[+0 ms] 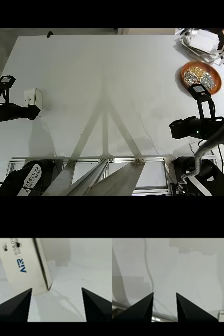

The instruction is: Fold the box and place the chain.

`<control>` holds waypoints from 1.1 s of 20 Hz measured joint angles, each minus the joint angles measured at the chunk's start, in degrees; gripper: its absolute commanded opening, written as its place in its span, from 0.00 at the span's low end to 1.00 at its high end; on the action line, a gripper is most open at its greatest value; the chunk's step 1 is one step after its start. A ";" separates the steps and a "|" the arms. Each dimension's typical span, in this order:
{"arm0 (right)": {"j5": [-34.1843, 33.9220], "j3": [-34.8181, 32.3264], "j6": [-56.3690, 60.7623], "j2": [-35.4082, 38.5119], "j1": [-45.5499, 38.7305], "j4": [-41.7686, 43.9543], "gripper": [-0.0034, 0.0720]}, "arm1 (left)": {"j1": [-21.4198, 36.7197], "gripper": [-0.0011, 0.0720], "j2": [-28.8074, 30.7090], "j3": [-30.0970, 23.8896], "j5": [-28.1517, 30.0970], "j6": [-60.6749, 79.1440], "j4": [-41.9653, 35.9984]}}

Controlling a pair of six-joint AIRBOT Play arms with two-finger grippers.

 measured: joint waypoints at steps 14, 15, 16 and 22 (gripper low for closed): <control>-0.02 0.00 0.00 0.00 0.00 0.00 0.47 | -1.01 0.96 0.02 0.00 3.96 0.00 0.98; -0.02 0.00 0.00 0.00 0.00 0.00 0.47 | -1.01 0.96 0.00 0.00 4.13 0.00 1.75; -0.02 0.00 -0.02 0.00 0.00 0.00 0.47 | -1.01 0.96 0.00 0.00 4.39 0.00 2.43; -0.02 0.00 -0.02 0.00 0.00 0.00 0.47 | -1.01 0.96 0.00 0.00 5.18 0.00 4.11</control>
